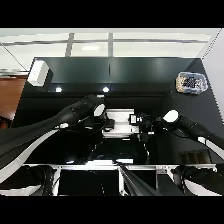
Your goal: Fold the box and place the chain.
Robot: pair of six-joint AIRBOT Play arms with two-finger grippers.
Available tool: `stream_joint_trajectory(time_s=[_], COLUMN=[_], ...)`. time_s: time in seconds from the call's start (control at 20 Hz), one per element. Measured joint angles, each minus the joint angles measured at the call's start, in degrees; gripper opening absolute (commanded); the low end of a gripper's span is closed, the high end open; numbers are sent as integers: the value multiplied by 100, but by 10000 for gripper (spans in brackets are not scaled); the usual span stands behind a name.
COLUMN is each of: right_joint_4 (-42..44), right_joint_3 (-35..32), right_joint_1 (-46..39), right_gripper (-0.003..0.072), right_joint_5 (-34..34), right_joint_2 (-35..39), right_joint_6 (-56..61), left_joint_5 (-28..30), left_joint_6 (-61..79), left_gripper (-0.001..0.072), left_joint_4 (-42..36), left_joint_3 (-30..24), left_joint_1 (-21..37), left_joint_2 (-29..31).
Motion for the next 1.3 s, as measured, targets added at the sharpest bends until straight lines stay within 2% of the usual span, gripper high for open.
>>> stream_joint_trajectory(time_s=[0.05, 0.15, 0.2, 0.25, 0.3, 0.45, 0.5, 0.55, 0.6, 0.65, 0.7, 0.75, 0.8, 1.05, 1.1, 1.15, 1.2, 1.3], right_joint_4=[0, 0, 4, 4, 9, 7, 4, 4, -2, -2, -2, -2, -2, 0, 0, -2, -13, -37], right_joint_3=[0, 0, 0, 0, 0, 0, 0, 0, 0, 0, 0, 0, 0, 0, 0, 0, 0, 7], right_joint_1=[0, 0, 0, 0, 0, 0, 0, 0, 0, 0, 0, 0, 0, 0, 0, 0, 0, -20], right_gripper=[195, 195, 195, 195, 195, 195, 195, 195, 195, 195, 195, 195, 195, 197, 322, 631, 704, 698], right_joint_5=[0, -2, -2, -2, -4, -4, -4, -2, -4, -4, -4, -2, -2, -4, -4, -13, -22, -94], right_joint_2=[0, 0, 0, 0, -2, -2, -2, -2, -2, 0, 0, 0, 0, -2, -2, -2, 0, 46], right_joint_6=[0, 0, 4, 4, 4, 4, 4, 4, 2, 2, 2, 2, 2, 2, 2, 26, 87, 400], left_joint_5=[-15, -33, -15, -11, 4, -9, -11, -28, -85, -81, -37, -11, 2, 44, 44, 44, 35, 22], left_joint_6=[-101, -289, -358, -422, -481, -527, -544, -546, -562, -568, -568, -570, -570, -584, -584, -584, -573, -577], left_gripper=[432, 215, 164, 44, 24, 33, 162, 379, 435, 434, 375, 123, 25, 25, 25, 25, 25, 25], left_joint_4=[79, 195, 238, 273, 273, 319, 321, 358, 387, 385, 380, 374, 365, 348, 348, 352, 363, 374], left_joint_3=[55, 118, 138, 151, 162, 179, 184, 184, 184, 184, 184, 184, 184, 188, 188, 188, 188, 188], left_joint_1=[-39, -87, -105, -118, -122, -136, -136, -140, -140, -138, -140, -140, -140, -140, -140, -140, -140, -140], left_joint_2=[-24, -63, -76, -96, -105, -125, -127, -131, -133, -133, -133, -133, -133, -133, -133, -133, -133, -133])
